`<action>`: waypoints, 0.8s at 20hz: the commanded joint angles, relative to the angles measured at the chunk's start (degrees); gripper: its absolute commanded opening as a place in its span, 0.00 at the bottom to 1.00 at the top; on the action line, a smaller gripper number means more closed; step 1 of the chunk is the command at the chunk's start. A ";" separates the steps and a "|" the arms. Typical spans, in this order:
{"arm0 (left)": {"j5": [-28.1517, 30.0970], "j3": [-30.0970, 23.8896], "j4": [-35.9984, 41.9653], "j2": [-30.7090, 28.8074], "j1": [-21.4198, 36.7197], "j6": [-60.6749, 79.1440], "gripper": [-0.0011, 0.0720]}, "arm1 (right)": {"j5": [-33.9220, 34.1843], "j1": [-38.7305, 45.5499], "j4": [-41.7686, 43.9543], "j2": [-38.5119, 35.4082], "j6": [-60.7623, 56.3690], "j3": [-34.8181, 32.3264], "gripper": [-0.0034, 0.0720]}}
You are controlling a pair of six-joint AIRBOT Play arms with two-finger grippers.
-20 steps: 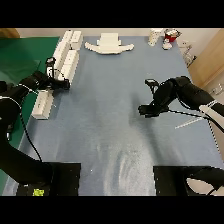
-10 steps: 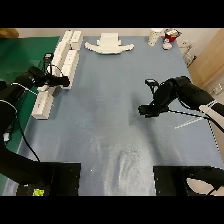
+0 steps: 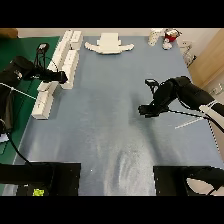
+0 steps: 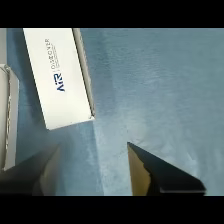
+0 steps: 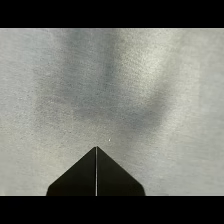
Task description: Fold the box.
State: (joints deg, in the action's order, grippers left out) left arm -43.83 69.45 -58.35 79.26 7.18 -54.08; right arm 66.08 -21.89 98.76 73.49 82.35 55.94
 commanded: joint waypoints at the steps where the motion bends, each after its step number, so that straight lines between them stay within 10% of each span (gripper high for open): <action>1: -9.88 0.07 2.69 -4.61 -0.02 -0.87 0.18 | 0.00 0.02 0.02 0.04 -0.02 0.04 0.05; 2: -12.24 0.07 3.54 -5.42 -0.07 0.31 0.03 | 0.00 0.02 0.04 0.04 -0.02 0.04 0.05; 6: -17.90 -1.27 2.38 -9.05 -2.86 -5.53 0.02 | 0.00 0.02 0.02 0.04 -0.02 0.04 0.05; 16: -2.21 -29.73 -6.01 -26.64 -28.89 -26.82 0.03 | 0.00 0.02 0.04 0.04 -0.02 0.04 0.05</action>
State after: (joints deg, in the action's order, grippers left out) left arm -52.93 46.74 -63.22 55.18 -14.63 -75.46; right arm 66.08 -21.89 98.76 73.49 82.32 55.94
